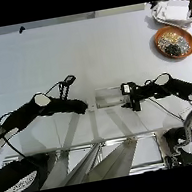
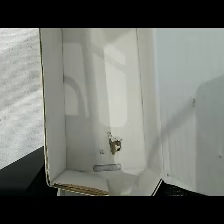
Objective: Fold the box and place the chain.
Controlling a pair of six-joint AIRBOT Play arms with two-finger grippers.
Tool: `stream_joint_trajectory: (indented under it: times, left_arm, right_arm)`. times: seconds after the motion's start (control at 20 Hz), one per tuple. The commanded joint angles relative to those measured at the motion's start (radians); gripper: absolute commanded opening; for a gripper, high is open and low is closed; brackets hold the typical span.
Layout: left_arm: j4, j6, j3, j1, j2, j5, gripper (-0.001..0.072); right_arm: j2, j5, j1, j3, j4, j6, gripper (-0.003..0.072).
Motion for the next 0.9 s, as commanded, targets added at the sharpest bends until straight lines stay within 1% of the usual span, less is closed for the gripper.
stream_joint_trajectory:
  times: [0.0,0.05,0.1,0.15,0.3,0.4,0.5,0.6,0.85]
  left_arm:
    - [-0.076,0.11,0.0,-0.009,0.045,-0.015,0.0091]
    - [-0.078,0.11,0.0,-0.009,0.048,-0.027,0.0094]
    - [-0.081,0.109,0.0,-0.009,0.048,-0.039,0.0142]
    - [-0.086,0.109,0.0,-0.009,0.047,-0.049,0.0159]
    - [-0.096,0.11,0.0,-0.017,0.047,-0.06,0.0163]
    - [-0.122,0.113,0.0,-0.027,0.047,-0.061,0.023]
    - [-0.153,0.137,0.0,-0.04,0.047,-0.061,0.0233]
    - [-0.171,0.15,0.0,-0.048,0.047,-0.058,0.029]
    - [-0.167,0.135,0.0,-0.051,0.045,-0.058,0.0292]
  right_arm:
    - [0.001,0.0,0.0,0.0,0.0,0.0,0.0295]
    - [0.001,0.0,0.0,0.0,0.0,0.0,0.0295]
    - [0.001,0.0,0.0,0.0,0.0,0.0,0.0295]
    - [0.001,0.0,0.0,0.0,0.0,0.0,0.0295]
    - [0.001,0.0,0.0,0.0,0.0,0.0,0.0295]
    - [0.001,0.0,0.0,0.0,0.0,0.0,0.0295]
    - [0.001,0.0,0.0,0.0,0.0,0.0,0.0295]
    - [0.001,0.0,0.0,0.0,0.0,0.0,0.0295]
    - [0.001,0.0,0.0,0.0,0.0,0.0,0.0295]
